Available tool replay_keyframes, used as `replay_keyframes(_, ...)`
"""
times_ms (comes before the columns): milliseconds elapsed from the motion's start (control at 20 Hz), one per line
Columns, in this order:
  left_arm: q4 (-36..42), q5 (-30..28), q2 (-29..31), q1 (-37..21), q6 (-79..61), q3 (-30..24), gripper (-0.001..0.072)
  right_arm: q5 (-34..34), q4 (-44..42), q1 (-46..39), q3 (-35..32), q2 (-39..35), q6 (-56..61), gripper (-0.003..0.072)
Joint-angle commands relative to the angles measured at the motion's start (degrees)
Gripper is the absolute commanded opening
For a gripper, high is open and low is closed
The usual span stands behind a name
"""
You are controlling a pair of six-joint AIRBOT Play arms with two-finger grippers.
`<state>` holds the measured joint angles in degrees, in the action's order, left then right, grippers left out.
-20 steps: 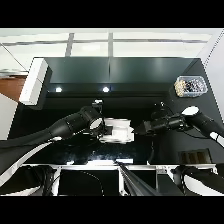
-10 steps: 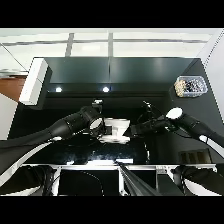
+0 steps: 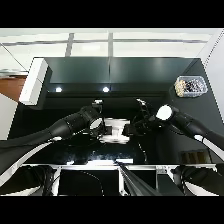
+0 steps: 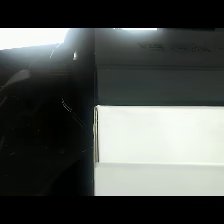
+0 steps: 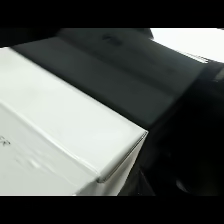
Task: Fold the box and place the chain.
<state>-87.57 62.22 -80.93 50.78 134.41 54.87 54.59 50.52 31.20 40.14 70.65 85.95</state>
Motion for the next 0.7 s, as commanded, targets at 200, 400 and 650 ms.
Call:
replay_keyframes(200, 0.00, 0.00, -0.04, 0.02, 0.00, -0.02, 0.0030, 3.28, 27.65, 12.85, 9.05, 0.35, 33.44, 0.0307)
replay_keyframes(400, -0.02, -0.17, -0.04, 0.02, 0.00, -0.02, 0.0030, 4.39, 30.75, 15.65, 9.05, 0.76, 42.97, 0.0306)
replay_keyframes(650, -0.13, -0.24, -0.04, 0.00, -0.02, -0.02, 0.0030, 5.86, 30.75, 15.87, 10.03, 3.26, 45.59, 0.0296)
